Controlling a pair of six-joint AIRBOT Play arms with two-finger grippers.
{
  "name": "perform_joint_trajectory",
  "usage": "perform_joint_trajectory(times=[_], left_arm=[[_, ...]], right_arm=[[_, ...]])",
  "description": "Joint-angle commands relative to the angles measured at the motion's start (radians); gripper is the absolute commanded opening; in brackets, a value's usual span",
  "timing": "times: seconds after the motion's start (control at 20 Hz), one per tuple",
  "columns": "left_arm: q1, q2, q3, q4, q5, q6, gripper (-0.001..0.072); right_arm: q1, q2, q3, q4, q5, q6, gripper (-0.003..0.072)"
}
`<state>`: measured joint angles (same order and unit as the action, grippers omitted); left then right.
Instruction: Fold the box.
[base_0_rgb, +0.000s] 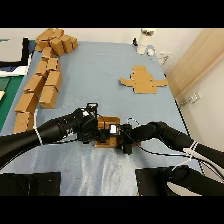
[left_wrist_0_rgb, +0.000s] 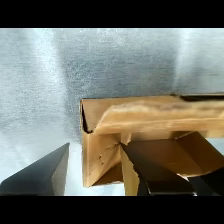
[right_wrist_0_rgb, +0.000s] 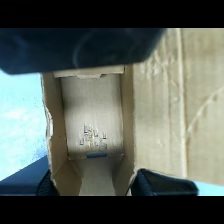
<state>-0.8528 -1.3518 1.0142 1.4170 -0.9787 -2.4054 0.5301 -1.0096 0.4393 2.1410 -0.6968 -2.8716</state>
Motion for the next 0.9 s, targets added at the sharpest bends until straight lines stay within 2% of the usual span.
perform_joint_trajectory(times=[0.0, 0.4, 0.45, 0.55, 0.7, 0.75, 0.85], left_arm=[[-0.002, -0.018, 0.009, 0.005, -0.023, -0.006, 0.0488], [-0.002, -0.084, 0.042, 0.008, 0.019, -0.024, 0.0486], [-0.002, -0.084, 0.042, 0.008, 0.014, -0.023, 0.0426], [-0.002, -0.087, 0.042, 0.007, 0.01, -0.023, 0.0231], [-0.002, -0.089, 0.042, -0.007, 0.006, -0.042, 0.0203], [-0.002, -0.089, 0.042, -0.007, 0.008, -0.045, 0.0016], [-0.006, -0.089, 0.042, -0.007, 0.01, -0.059, 0.0012]], right_arm=[[0.0, 0.0, 0.0, 0.0, 0.0, 0.0, 0.0554], [0.0, 0.0, 0.0, 0.0, 0.0, 0.0, 0.0554], [0.0, 0.0, 0.0, 0.0, 0.0, 0.0, 0.0553], [0.0, 0.0, 0.0, 0.0, 0.0, 0.0, 0.0554], [0.0, 0.0, 0.0, 0.0, 0.0, 0.0, 0.0554], [0.0, 0.0, 0.0, 0.0, 0.0, 0.0, 0.0554], [0.0, 0.0, 0.0, 0.0, 0.0, 0.0, 0.0554]])
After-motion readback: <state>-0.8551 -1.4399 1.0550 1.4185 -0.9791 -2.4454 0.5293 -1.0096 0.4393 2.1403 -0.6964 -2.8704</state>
